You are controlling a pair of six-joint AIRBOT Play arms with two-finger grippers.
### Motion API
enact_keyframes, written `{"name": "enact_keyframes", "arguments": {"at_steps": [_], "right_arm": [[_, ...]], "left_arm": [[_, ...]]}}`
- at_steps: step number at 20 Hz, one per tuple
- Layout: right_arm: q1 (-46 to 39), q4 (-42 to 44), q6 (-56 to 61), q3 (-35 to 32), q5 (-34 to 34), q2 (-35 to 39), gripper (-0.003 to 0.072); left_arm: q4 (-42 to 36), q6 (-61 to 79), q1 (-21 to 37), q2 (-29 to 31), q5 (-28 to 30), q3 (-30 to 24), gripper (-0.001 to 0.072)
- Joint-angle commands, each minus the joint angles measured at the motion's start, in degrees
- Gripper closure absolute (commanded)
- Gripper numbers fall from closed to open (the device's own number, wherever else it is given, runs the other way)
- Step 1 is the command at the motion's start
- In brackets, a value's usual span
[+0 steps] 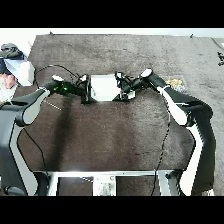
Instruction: Fold the box and place the chain.
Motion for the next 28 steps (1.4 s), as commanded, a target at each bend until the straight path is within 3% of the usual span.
{"name": "enact_keyframes", "arguments": {"at_steps": [1, 5, 7, 13, 14, 21, 22, 23, 28], "right_arm": [[0.04, 0.0, 0.0, 0.04, 0.04, 0.02, 0.026], [0.04, 0.0, 0.0, 0.04, 0.04, 0.02, 0.026], [0.04, 0.0, 0.0, 0.04, 0.04, 0.02, 0.026], [0.04, 0.0, 0.0, 0.04, 0.04, 0.02, 0.0259], [0.04, 0.0, 0.0, 0.04, 0.04, 0.02, 0.026], [0.04, 0.02, 0.0, 0.04, 0.04, 0.02, 0.026], [0.04, 0.0, 0.0, 0.04, 0.04, 0.02, 0.026], [0.04, 0.0, 0.0, 0.04, 0.04, 0.02, 0.026], [0.04, 0.02, -0.02, 0.04, 0.04, 0.02, 0.026]], "left_arm": [[-1.11, 0.61, -0.11, -0.09, -0.83, 0.07, -0.0011], [-0.63, 0.57, -0.11, -0.11, -0.63, 0.04, -0.0011], [-0.13, 0.39, -0.11, -0.11, -0.33, 0.04, 0.011], [3.61, -1.46, -0.11, -0.11, -0.28, 0.04, 0.0111], [3.87, -1.42, -0.11, -0.09, -0.11, 0.04, 0.0174], [0.83, -0.94, -0.11, -0.09, 0.55, 0.04, 0.0181], [0.83, -0.96, -0.11, -0.11, 0.68, 0.04, 0.0241], [0.83, -0.94, -0.11, -0.09, 0.7, 0.04, 0.0367], [0.83, -0.98, -0.09, -0.09, 1.18, 0.04, 0.0362]]}}
